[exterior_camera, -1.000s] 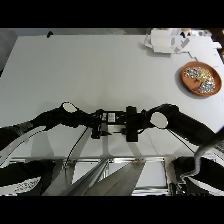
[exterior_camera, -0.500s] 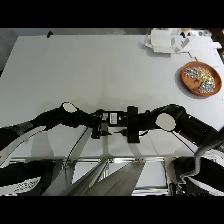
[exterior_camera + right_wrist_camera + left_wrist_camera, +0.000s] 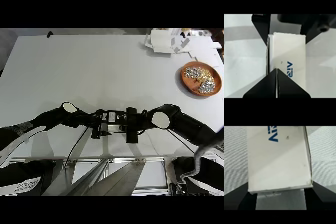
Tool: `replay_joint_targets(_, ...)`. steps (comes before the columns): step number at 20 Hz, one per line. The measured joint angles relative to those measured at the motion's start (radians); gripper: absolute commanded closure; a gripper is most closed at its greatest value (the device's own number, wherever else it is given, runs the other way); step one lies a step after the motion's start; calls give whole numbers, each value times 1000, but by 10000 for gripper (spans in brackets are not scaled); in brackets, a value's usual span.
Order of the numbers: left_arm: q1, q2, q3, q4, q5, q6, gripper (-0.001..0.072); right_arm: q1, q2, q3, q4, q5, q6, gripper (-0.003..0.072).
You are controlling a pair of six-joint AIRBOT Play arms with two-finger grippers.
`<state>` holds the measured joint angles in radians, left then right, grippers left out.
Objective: Fold the box and place the chain.
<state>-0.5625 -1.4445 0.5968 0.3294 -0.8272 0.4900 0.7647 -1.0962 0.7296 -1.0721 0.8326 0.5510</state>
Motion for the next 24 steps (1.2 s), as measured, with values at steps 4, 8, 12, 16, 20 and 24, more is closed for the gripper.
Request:
replay_joint_targets(4,0,0,0,0,0,0,560,0,-7,-2,8,26,2,663)
replay_joint_targets(8,0,0,0,0,0,0,560,0,-14,-21,13,15,2,663)
replay_joint_targets(12,0,0,0,0,0,0,560,0,-18,-51,16,-9,2,663)
replay_joint_targets(16,0,0,0,0,1,1,560,0,-19,-71,17,-24,2,663)
replay_joint_targets(20,0,0,0,0,1,1,560,0,-19,-78,21,-29,2,663)
replay_joint_targets(24,0,0,0,-1,0,-2,560,-5,-11,-71,21,-26,18,663)
